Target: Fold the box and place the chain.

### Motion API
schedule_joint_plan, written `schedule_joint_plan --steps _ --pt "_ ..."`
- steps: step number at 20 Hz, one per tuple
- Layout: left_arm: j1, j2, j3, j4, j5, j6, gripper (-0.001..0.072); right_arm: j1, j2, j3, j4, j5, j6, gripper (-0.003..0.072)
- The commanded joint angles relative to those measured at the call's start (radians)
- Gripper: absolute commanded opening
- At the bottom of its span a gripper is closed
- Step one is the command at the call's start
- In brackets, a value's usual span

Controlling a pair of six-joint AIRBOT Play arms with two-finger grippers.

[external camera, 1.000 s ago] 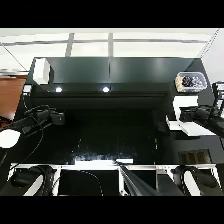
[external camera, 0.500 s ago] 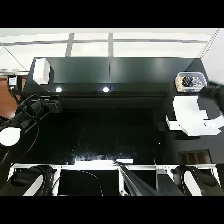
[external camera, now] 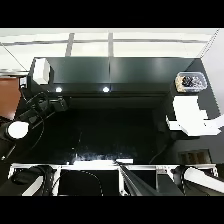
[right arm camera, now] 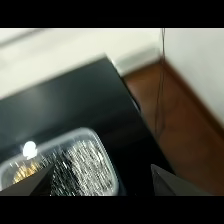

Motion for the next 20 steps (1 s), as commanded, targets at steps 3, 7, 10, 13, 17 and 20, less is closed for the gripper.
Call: schedule_joint_plan --steps 3,7,10,13,17,20 --pt "-0.028 -0.01 0.017 -0.006 -0.142 0.064 0.071 -0.226 -0.187 0.153 -0.34 0.503 0.245 0.072" --pt "-0.094 -0.01 0.017 -0.006 -0.182 0.07 0.0708 -0.304 -0.261 0.169 -0.385 0.675 0.021 0.072" --pt "-0.13 -0.01 0.017 -0.006 -0.178 0.069 0.0707 -0.301 -0.307 0.167 -0.274 0.761 -0.155 0.072" --pt "-0.141 -0.01 0.017 -0.006 -0.177 0.069 0.0707 -0.273 -0.321 0.167 -0.248 0.766 -0.207 0.072" --pt "-0.141 -0.01 0.017 -0.006 -0.177 0.069 0.0706 -0.259 -0.328 0.166 -0.278 0.78 -0.208 0.072" --pt "-0.141 -0.01 0.017 -0.006 -0.177 0.069 0.0705 -0.259 -0.328 0.142 -0.279 0.804 -0.209 0.072"
